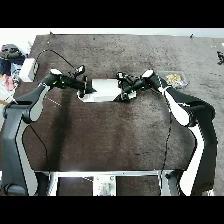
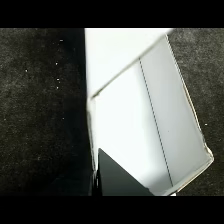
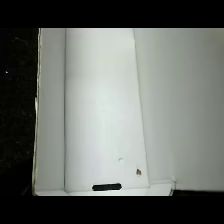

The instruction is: Fold the box and place the chain.

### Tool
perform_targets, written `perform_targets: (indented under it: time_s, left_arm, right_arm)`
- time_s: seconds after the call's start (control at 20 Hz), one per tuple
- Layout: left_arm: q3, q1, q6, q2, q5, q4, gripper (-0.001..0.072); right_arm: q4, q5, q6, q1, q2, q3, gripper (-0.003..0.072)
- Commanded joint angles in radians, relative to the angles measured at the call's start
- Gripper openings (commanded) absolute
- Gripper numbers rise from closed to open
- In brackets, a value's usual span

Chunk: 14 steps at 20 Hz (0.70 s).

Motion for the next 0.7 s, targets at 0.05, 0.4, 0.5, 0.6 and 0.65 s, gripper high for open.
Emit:
perform_targets:
  time_s: [0.05,0.4,0.5,0.6,0.65]
  left_arm:
    - [0.0,0.001,0.0,0.0,0.0,0.001,0.0013]
    - [0.0,0.001,0.0,0.0,0.0,0.001,0.0013]
    - [0.0,0.001,0.0,0.0,0.0,0.001,0.0013]
    - [0.0,0.001,0.0,0.0,0.0,0.001,0.0013]
    - [0.0,0.001,0.0,0.0,0.0,0.001,0.0013]
  right_arm:
    - [-0.004,-0.012,0.0,0.0,-0.001,0.001,0.0562]
    - [-0.003,-0.015,0.0,0.0,-0.001,0.001,0.0507]
    - [-0.003,-0.015,0.0,0.0,-0.001,0.001,0.0508]
    - [-0.003,-0.015,0.0,0.0,-0.001,0.001,0.0507]
    - [-0.003,-0.015,0.0,0.0,-0.001,0.001,0.0507]
